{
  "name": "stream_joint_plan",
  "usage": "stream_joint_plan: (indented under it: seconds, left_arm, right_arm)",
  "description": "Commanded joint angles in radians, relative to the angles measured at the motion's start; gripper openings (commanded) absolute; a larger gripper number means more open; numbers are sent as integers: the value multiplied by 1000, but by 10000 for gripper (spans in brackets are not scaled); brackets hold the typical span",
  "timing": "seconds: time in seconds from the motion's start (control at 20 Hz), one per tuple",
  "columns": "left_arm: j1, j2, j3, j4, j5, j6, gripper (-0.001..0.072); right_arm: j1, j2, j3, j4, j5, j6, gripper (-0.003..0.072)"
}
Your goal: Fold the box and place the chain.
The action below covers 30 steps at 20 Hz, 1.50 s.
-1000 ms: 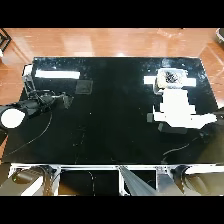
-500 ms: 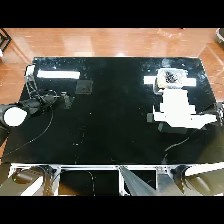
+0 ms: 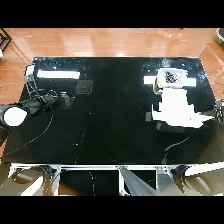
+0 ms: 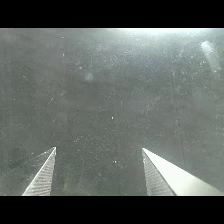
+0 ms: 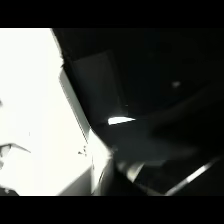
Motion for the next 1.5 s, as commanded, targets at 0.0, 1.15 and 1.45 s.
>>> stream_joint_plan:
  seconds: [0.0,1.15,1.45]
  left_arm:
    - [0,0,0,-1,1,0,637]
    - [-55,-12,0,-112,-82,24,637]
    - [16,-97,-1,-221,-213,76,637]
  right_arm:
    - [0,-1,1,88,43,-43,17]
    - [719,805,-892,550,-579,61,18]
    - [991,964,-971,585,-677,-114,18]
